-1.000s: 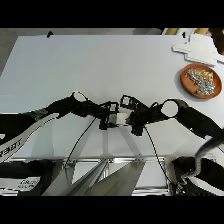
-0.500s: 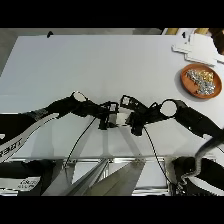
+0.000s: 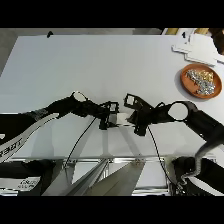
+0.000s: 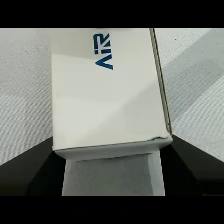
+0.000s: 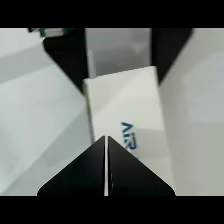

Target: Fold the box and place the chain.

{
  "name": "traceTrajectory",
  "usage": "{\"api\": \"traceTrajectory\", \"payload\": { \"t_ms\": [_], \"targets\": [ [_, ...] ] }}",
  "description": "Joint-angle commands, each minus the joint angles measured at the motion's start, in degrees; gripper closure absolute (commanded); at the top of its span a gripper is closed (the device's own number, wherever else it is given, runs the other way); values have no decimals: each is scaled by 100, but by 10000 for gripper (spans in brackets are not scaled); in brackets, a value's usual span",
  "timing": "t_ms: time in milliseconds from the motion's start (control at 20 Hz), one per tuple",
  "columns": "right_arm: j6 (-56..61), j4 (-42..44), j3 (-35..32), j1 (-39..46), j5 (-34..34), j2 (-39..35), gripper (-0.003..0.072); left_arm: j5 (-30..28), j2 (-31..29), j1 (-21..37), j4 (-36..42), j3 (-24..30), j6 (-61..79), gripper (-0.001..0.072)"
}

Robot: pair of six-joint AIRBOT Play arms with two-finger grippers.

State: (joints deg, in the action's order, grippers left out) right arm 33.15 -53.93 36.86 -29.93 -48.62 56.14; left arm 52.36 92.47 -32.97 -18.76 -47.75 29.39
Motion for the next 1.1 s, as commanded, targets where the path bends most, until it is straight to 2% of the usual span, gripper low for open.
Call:
{"api": "traceTrajectory", "payload": {
  "t_ms": [0, 200, 300, 400, 650, 800, 1050],
  "targets": [
    [1029, -627, 4, 354, -227, -557, 671, 0, -4, 2, -13, -4, 13, 503],
    [2820, -3077, 4, 1036, -1486, -922, 671, 0, -4, 2, -13, -4, 15, 503],
    [3668, -3676, 2, 1523, -1755, -920, 671, 0, -4, 2, -13, -4, 15, 503],
    [4068, -3727, 2, 2157, -1655, -903, 671, -2, -4, 2, -13, -4, 15, 503],
    [4207, -3508, 2, 3434, -1502, -654, 670, -2, -4, 2, -13, -4, 15, 503],
    [4205, -3373, 2, 3637, -1635, -649, 670, -83, -7, 2, 74, -4, 763, 503],
    [4203, -3373, 4, 3637, -1843, -649, 671, -63, -15, 2, 98, -4, 787, 503]
  ]
}}
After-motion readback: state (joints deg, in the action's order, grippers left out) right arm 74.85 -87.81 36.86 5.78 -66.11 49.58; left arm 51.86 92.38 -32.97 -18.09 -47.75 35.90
